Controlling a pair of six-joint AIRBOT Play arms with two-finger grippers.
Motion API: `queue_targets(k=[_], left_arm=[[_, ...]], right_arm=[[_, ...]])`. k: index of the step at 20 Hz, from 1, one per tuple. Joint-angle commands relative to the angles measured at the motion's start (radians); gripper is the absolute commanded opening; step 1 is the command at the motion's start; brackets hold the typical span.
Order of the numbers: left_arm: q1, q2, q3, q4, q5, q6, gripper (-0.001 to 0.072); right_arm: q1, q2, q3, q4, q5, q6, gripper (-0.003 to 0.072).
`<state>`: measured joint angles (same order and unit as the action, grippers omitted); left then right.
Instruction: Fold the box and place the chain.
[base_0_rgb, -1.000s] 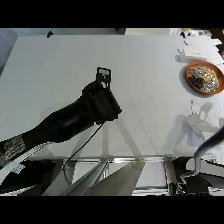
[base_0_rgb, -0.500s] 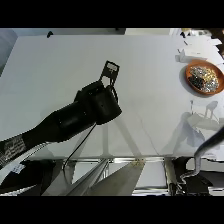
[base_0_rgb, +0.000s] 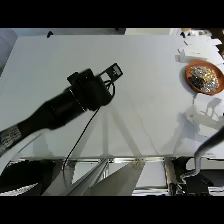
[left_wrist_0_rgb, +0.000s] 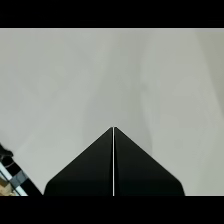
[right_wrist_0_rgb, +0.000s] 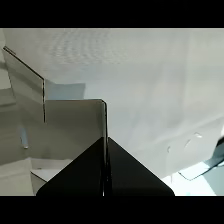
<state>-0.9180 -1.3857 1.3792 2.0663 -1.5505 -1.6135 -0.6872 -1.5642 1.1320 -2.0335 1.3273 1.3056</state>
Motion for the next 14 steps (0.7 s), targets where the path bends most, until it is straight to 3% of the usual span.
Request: queue_targets(k=[1, 5, 8, 14], left_arm=[[0.143, 0.004, -0.011, -0.298, 0.098, 0.173, 0.0009], [0.335, 0.056, -0.097, -0.707, 0.166, 0.401, 0.0009], [0.46, 0.135, -0.215, -0.929, 0.193, 0.548, 0.0009], [0.593, 0.349, -0.52, -1.112, 0.247, 0.724, 0.0009]], right_arm=[[0.063, 0.051, 0.001, 0.163, -0.011, -0.079, 0.0016], [0.167, 0.182, -0.011, 0.513, -0.014, -0.157, 0.0015], [0.25, 0.318, -0.068, 0.686, -0.028, -0.193, 0.0015], [0.463, 0.612, -0.285, 0.879, -0.087, -0.219, 0.0015]])
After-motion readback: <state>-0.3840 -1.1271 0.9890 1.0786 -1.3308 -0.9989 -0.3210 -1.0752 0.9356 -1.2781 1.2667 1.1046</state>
